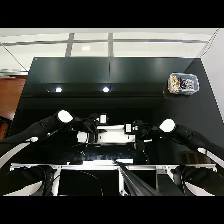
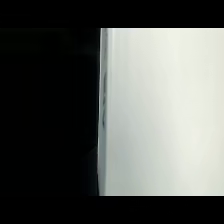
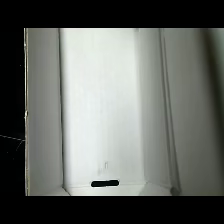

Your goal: Fold the box and place the chain.

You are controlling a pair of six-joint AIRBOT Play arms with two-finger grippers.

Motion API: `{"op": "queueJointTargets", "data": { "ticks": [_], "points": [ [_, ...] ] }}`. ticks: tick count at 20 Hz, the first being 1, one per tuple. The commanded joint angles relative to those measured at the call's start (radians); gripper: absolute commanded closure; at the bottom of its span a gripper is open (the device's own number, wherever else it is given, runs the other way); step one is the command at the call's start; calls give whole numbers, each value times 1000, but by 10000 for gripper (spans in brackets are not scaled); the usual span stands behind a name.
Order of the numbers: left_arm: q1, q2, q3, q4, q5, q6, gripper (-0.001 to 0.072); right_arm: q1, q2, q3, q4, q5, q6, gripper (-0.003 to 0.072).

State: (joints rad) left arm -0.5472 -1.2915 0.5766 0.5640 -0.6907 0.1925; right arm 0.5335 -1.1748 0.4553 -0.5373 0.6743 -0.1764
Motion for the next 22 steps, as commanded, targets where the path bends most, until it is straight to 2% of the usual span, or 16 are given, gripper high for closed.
{"op": "queueJointTargets", "data": {
  "ticks": [1, 22],
  "points": [
    [0, 0, 1, 1, 0, 1, 682, -2, -3, 0, -1, -4, 0, 9],
    [0, 0, 1, 1, 0, 1, 682, -11, -2, 0, -2, 20, 26, 8]
  ]
}}
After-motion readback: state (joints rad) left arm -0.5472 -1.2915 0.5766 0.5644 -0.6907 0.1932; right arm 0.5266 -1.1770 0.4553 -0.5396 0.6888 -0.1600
